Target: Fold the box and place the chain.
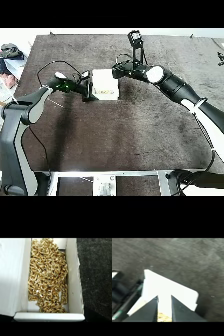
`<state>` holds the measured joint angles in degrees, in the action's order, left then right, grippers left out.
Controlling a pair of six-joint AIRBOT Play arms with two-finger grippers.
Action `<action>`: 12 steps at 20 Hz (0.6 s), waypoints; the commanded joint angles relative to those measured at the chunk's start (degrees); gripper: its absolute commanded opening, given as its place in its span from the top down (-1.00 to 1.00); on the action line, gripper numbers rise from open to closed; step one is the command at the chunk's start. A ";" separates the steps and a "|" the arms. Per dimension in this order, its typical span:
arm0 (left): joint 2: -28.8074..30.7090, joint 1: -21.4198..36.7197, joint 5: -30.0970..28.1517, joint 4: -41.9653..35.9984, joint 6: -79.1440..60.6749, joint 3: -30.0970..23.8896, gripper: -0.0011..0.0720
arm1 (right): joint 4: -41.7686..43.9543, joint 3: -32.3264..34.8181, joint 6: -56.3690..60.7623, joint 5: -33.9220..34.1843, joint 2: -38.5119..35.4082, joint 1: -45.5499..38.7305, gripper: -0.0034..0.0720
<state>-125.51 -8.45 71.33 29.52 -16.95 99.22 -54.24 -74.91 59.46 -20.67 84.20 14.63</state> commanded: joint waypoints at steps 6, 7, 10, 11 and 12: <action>0.04 0.04 0.02 0.00 0.00 0.07 0.03 | 15.47 -15.50 -19.58 -19.85 9.84 -11.87 0.45; 0.02 0.04 0.02 0.02 0.00 0.07 0.03 | 19.45 -17.92 -23.04 -23.06 12.52 -13.66 0.45; 0.04 0.04 0.02 0.00 0.00 0.07 0.03 | 26.97 -26.29 -27.43 -34.77 21.29 -17.44 0.55; 0.02 0.04 0.02 0.02 0.00 0.07 0.03 | 29.33 -28.92 -28.74 -38.12 24.20 -18.08 0.55; 0.04 0.04 0.02 0.00 0.00 0.07 0.03 | 30.32 -31.67 -28.70 -40.63 27.12 -18.40 0.55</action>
<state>-125.51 -8.45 71.35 29.52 -16.93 99.22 -32.29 -99.18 35.88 -49.47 103.83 -1.28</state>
